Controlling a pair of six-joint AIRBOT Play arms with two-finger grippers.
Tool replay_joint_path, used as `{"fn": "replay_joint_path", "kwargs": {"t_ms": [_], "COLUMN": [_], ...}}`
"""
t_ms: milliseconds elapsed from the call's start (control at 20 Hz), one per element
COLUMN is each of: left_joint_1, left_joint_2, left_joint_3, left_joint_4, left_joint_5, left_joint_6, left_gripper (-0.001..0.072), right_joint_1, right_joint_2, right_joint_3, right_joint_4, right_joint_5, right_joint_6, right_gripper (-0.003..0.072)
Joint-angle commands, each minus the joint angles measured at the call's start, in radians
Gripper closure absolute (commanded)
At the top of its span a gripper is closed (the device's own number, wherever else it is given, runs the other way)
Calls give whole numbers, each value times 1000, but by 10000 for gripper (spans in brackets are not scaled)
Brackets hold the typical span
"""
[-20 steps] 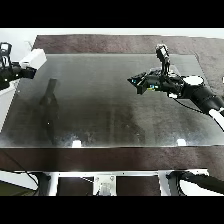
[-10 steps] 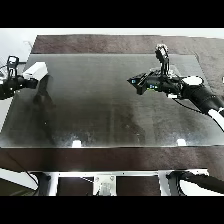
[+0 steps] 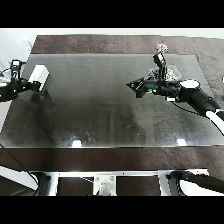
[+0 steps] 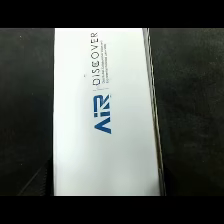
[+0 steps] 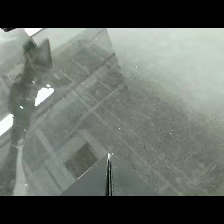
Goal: Fold the box and place the chain.
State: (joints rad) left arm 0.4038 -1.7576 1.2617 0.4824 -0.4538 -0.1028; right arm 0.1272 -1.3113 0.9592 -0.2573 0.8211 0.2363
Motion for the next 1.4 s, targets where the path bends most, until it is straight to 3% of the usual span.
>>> {"fn": "replay_joint_path", "kwargs": {"t_ms": [0,50,150,300,350,400,450,500,600,700,800,1000,1200,1350], "left_joint_1": [1,1,1,1,1,1,1,0,0,0,-12,-47,-159,-259], "left_joint_2": [14,30,80,200,247,290,333,371,443,529,649,887,1030,1119], "left_joint_3": [3,3,3,3,3,3,3,2,-3,-46,-143,-410,-630,-769], "left_joint_4": [14,14,27,38,37,37,37,35,-1,-57,-98,-291,-326,-357], "left_joint_5": [1,5,19,-26,-56,-91,-148,-217,-337,-379,-331,-270,-229,-135], "left_joint_6": [8,8,8,-4,-37,-83,-124,-125,-132,-132,-124,56,121,146], "left_gripper": [-11,-11,-11,-11,-10,80,458,689,693,694,694,694,694,694], "right_joint_1": [0,0,0,0,0,0,0,0,2,9,21,37,38,38], "right_joint_2": [-3,-3,-3,-2,-2,-2,-2,-2,4,24,65,220,425,578], "right_joint_3": [-4,-4,-4,-4,-4,-4,-4,-4,-5,-5,-17,-101,-249,-379], "right_joint_4": [24,25,26,37,51,69,90,108,119,119,119,116,115,104], "right_joint_5": [-2,-2,-2,-2,-2,-2,-2,-2,-2,-2,-13,-170,-330,-378], "right_joint_6": [0,0,0,0,0,0,0,0,0,16,27,44,44,43], "right_gripper": [679,678,598,599,636,679,680,680,681,682,683,684,684,684]}}
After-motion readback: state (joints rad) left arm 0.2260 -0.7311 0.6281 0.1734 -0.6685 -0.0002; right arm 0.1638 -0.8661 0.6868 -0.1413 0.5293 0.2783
